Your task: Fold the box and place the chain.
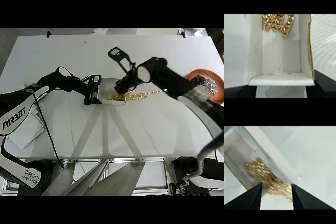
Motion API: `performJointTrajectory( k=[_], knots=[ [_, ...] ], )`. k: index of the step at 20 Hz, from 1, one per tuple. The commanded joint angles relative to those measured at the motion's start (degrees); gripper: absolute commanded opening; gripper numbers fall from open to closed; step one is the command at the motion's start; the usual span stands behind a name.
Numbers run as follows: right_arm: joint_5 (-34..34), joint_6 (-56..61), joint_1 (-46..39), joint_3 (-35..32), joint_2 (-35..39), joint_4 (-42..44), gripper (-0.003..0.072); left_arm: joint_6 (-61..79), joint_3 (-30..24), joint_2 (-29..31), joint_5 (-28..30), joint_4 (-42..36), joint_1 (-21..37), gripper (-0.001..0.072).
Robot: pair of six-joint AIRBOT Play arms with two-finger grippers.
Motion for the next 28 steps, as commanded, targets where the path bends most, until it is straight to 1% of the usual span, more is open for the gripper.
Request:
performJointTrajectory(
  k=[1, 4, 5, 6, 7, 8, 11, 14, 18, 21, 23, 24, 25, 27, 28],
  knots=[
    [6.58, -11.98, -6.29, 0.02, 4.90, -2.45, 0.0397, 0.00, -0.02, 0.02, 0.00, 0.00, -0.02, 0.0323],
    [12.72, -26.36, -12.41, 0.00, 3.19, -1.95, 0.0398, 0.00, -0.02, 0.02, 0.00, 0.00, -0.02, 0.0323],
    [13.79, -31.12, -14.19, -0.04, 2.03, -0.31, 0.0423, 0.00, -0.02, 0.02, 0.00, 0.00, -0.02, 0.0323],
    [14.03, -35.52, -15.56, -0.04, 0.79, 2.01, 0.0486, 0.00, -0.02, 0.02, 0.00, 0.00, -0.02, 0.0323],
    [13.92, -39.69, -16.63, -0.04, -0.70, 3.82, 0.0578, 0.00, -0.02, 0.00, 0.00, 0.00, -0.02, 0.0323],
    [13.88, -43.06, -17.03, -0.04, -2.32, 4.66, 0.0602, 0.00, -0.02, 0.02, 0.00, 0.00, -0.02, 0.0323],
    [13.68, -48.43, -16.92, -0.04, -8.24, 6.23, 0.0602, 0.00, -0.02, 0.02, 0.00, 0.00, -0.02, 0.0323],
    [11.89, -49.77, -16.22, -0.04, -12.94, 6.45, 0.0602, 0.00, 0.00, 0.02, 0.00, 0.00, -0.02, 0.0323],
    [10.51, -55.28, -14.64, -0.04, -15.10, 9.84, 0.0602, 0.00, -0.02, 0.02, 0.00, 0.00, -0.02, 0.0323],
    [7.15, -55.43, -13.73, -0.04, -16.48, 9.73, 0.0601, 0.00, -0.02, 0.00, 0.00, 0.00, -0.02, 0.0323],
    [7.89, -55.34, -13.51, -0.04, -17.49, 9.60, 0.0594, 0.00, -0.02, 0.02, 0.00, 0.00, -0.02, 0.0323],
    [8.66, -54.97, -13.49, -0.04, -17.90, 9.31, 0.0526, 0.00, -0.02, 0.00, 0.00, 0.02, -0.02, 0.0323],
    [9.31, -54.51, -13.49, -0.04, -18.23, 9.29, 0.0412, 0.00, -0.02, 0.02, 0.00, 0.02, -0.02, 0.0323],
    [9.99, -53.09, -13.49, -0.02, -18.16, 9.03, 0.0218, 0.00, -0.02, 0.02, 0.00, 0.00, -0.02, 0.0323],
    [10.45, -51.47, -13.49, 0.02, -17.97, 8.81, 0.0070, 0.00, -0.02, 0.02, 0.00, 0.00, -0.02, 0.0323]
  ],
)
